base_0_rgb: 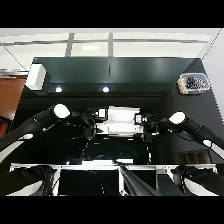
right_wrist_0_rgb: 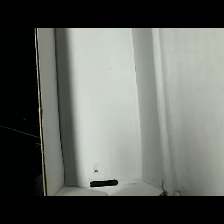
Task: Fold the box and place the chain.
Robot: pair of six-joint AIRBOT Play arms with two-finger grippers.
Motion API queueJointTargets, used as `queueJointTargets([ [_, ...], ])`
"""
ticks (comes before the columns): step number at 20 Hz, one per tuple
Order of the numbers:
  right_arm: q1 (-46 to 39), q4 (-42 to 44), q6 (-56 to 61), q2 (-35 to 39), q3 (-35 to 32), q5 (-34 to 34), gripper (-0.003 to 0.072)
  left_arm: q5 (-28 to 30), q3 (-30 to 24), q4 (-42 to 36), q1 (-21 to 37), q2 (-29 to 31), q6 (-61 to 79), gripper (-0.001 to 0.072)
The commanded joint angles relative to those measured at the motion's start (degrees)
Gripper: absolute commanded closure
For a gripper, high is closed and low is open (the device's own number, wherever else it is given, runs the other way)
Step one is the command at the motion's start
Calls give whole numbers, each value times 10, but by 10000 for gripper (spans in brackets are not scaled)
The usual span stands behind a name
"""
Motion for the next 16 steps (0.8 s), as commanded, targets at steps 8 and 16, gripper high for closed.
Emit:
queueJointTargets([
  [8, 0, 0, 0, 0, 0, 1, 591, -24, 5, -116, -11, -33, 7, 572],
  [16, 0, 0, 0, 0, 0, -2, 591, 32, 5, -199, -33, -65, 43, 574],
])
